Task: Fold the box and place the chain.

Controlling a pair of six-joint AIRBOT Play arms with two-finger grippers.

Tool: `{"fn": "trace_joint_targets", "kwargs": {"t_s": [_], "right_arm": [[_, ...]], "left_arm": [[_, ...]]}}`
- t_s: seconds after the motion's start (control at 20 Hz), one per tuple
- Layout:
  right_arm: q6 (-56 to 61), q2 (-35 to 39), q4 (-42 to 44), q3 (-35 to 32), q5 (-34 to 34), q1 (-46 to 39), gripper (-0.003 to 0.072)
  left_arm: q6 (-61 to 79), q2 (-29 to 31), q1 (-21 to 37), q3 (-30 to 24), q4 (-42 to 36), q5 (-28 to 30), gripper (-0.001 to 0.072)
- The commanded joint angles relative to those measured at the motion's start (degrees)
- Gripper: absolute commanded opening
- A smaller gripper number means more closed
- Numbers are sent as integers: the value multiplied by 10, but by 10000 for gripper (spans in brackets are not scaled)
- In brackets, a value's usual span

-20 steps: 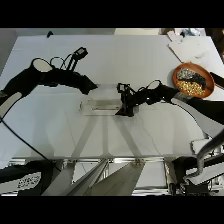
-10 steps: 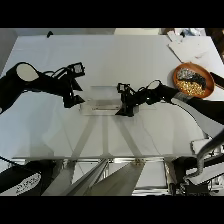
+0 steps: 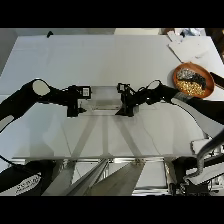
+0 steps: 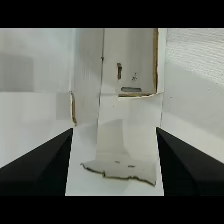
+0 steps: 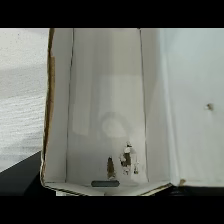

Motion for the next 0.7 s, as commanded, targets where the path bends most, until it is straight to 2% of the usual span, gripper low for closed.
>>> {"fn": "trace_joint_targets", "kwargs": {"t_s": [0.0,0.15,0.45,0.5,0.6,0.65], "right_arm": [[0,0,0,0,0,0,525],[0,0,0,0,0,0,525],[0,0,0,0,0,0,525],[0,0,0,0,0,0,525],[0,0,0,0,0,0,525],[0,0,0,0,0,0,525]], "left_arm": [[52,-32,-2,-5,-23,11,576],[55,-54,-2,-5,-26,31,575],[52,-55,-1,-5,-12,35,567],[51,-55,-1,-5,2,35,532],[40,-55,-1,-5,34,36,392],[25,-55,-1,-5,49,36,388]]}}
